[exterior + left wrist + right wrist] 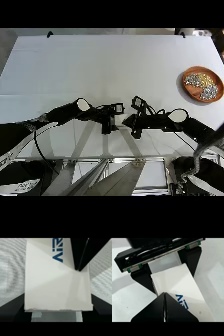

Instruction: Fold the box and place the chain.

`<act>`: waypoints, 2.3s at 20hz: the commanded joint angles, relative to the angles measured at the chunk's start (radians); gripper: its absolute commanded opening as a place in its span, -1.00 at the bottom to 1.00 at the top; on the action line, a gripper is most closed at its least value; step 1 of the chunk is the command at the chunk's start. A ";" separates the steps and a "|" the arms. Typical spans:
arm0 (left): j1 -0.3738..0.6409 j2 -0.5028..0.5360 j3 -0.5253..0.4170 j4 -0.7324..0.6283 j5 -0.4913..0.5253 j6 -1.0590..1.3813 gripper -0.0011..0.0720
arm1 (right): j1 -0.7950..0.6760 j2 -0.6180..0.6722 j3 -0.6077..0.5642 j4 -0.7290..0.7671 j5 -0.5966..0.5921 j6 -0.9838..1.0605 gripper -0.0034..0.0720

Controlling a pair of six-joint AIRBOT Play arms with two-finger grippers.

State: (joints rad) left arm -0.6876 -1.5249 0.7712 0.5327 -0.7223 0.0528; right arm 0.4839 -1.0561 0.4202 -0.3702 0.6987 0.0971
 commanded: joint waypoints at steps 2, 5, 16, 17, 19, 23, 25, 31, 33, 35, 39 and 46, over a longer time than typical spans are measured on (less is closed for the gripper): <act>0.000 0.000 0.000 -0.001 0.000 -0.001 0.05 | 0.000 -0.003 -0.026 -0.019 -0.034 -0.001 -0.89; 0.000 0.000 0.000 -0.001 0.000 -0.001 0.05 | 0.000 -0.014 -0.054 -0.019 -0.040 -0.003 -0.89; 0.000 0.000 0.000 -0.001 0.000 -0.001 0.05 | 0.000 -0.042 -0.068 -0.011 -0.064 -0.020 -0.89; 0.000 0.000 0.000 -0.001 0.000 -0.001 0.05 | 0.000 -0.039 -0.068 0.011 -0.066 -0.027 -0.88; 0.000 0.000 0.000 -0.001 0.000 -0.001 0.05 | 0.000 0.001 -0.067 0.053 -0.092 -0.071 -0.88; 0.000 0.000 0.000 -0.002 0.000 -0.001 0.05 | 0.000 0.156 -0.067 0.052 -0.223 -0.079 -0.88; 0.000 0.000 0.000 -0.001 0.000 -0.001 0.05 | 0.000 0.239 -0.067 0.052 -0.271 -0.079 -0.88; 0.000 0.000 0.000 -0.001 0.000 -0.001 0.05 | 0.000 0.447 -0.067 -0.225 -0.275 0.309 -0.88; 0.000 0.000 0.000 -0.001 0.000 -0.001 0.05 | 0.000 0.468 -0.067 -0.512 -0.237 0.645 -0.89; 0.000 0.000 0.000 -0.002 0.000 -0.001 0.05 | 0.000 0.450 -0.067 -0.819 -0.091 1.009 -0.90; 0.000 0.000 0.000 -0.002 -0.001 -0.001 0.05 | 0.000 0.425 -0.035 -1.009 0.230 1.336 -0.90; 0.000 0.000 0.000 -0.002 -0.007 -0.001 0.05 | -0.102 0.389 0.315 -1.293 0.664 1.342 -0.90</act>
State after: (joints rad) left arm -0.6876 -1.5249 0.7712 0.5312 -0.7235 0.0517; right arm 0.4488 -0.6449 0.6128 -1.4765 1.1633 1.3911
